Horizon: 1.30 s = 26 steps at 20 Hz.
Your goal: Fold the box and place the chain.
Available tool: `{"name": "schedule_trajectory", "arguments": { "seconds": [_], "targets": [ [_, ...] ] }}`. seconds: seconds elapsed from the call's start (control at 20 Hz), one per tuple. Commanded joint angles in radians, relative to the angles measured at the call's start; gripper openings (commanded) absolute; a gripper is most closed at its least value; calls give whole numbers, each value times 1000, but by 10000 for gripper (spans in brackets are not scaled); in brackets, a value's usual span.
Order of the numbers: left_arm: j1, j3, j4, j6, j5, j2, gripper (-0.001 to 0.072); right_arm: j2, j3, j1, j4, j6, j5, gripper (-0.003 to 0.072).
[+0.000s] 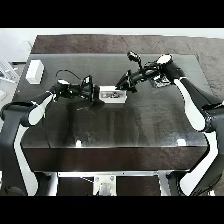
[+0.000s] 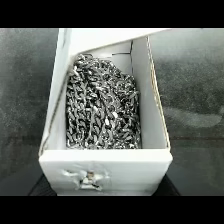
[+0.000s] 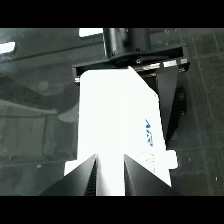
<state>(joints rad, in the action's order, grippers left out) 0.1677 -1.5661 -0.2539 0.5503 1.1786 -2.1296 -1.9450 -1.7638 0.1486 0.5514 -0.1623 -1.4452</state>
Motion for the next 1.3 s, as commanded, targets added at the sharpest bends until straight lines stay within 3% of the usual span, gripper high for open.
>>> {"name": "schedule_trajectory", "arguments": {
  "seconds": [0.0, 0.1, 0.2, 0.35, 0.75, 0.85, 1.25],
  "targets": [
    [0, 0, 0, 0, 0, 0, 484, -7, 1, 2, 0, 2, 18, 218],
    [0, 0, 0, 0, 0, 0, 484, -7, 1, 2, 0, 2, 24, 279],
    [0, 0, 0, 0, 0, 0, 483, -7, 1, 6, 2, 5, 24, 279],
    [0, 0, 0, 0, 0, 0, 484, -10, 1, 9, 4, 13, 26, 410],
    [0, 0, 0, 0, 0, 0, 484, -24, 1, 30, 60, 36, 82, 401],
    [0, 0, 0, 0, 0, 0, 484, -24, 1, 30, 59, 51, 94, 340],
    [0, 0, 0, 0, 0, 0, 484, -24, 1, 30, 59, 69, 95, 340]
  ]
}}
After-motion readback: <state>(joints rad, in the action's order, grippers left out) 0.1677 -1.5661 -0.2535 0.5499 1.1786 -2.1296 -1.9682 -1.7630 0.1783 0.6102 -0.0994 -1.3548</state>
